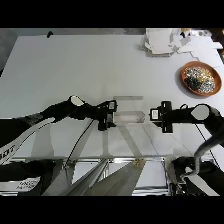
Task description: Fold the box and place the chain.
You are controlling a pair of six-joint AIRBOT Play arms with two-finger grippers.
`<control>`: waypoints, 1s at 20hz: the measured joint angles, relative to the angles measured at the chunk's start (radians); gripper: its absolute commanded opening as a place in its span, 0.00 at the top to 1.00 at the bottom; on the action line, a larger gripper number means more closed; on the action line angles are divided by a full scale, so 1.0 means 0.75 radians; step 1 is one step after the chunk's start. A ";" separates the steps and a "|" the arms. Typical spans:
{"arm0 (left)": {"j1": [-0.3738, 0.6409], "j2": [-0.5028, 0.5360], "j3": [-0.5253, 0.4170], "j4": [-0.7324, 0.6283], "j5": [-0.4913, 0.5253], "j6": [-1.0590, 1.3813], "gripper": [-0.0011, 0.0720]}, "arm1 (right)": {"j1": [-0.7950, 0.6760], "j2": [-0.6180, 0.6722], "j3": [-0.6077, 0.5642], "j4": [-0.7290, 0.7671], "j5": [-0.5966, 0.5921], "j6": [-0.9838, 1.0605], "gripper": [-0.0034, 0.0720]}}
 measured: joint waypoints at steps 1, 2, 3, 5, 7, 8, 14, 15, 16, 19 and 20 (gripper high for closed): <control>0.000 0.000 0.000 0.000 0.000 0.000 0.78 | 0.012 -0.002 -0.012 0.016 -0.024 -0.039 0.54; 0.000 0.000 0.000 0.000 0.000 0.000 0.78 | 0.020 -0.002 -0.020 0.038 -0.049 -0.072 0.54; 0.000 0.000 -0.001 -0.001 0.000 0.000 0.78 | 0.026 -0.004 -0.026 0.066 -0.076 -0.099 0.54; 0.000 0.000 0.000 0.000 0.000 0.000 0.78 | 0.034 -0.021 -0.034 0.101 -0.111 -0.135 0.54; 0.000 0.000 0.000 0.000 0.000 0.000 0.78 | 0.038 -0.055 -0.038 0.139 -0.132 -0.169 0.55; 0.000 0.000 0.000 0.000 0.000 0.000 0.78 | 0.039 -0.076 -0.040 0.167 -0.140 -0.192 0.57; 0.000 0.000 -0.001 0.000 0.000 0.000 0.78 | 0.041 -0.147 -0.041 0.312 -0.157 -0.279 0.70; 0.000 0.000 0.000 0.000 0.000 0.000 0.78 | 0.041 -0.155 -0.042 0.327 -0.157 -0.287 0.72; 0.000 0.000 0.000 0.000 0.000 0.000 0.78 | 0.041 -0.164 -0.042 0.349 -0.156 -0.291 0.73; 0.000 0.000 0.000 0.000 0.000 0.000 0.78 | 0.042 -0.196 -0.042 0.421 -0.151 -0.312 0.73; 0.000 0.000 -0.001 0.000 0.000 0.000 0.78 | 0.042 -0.203 -0.042 0.438 -0.150 -0.322 0.73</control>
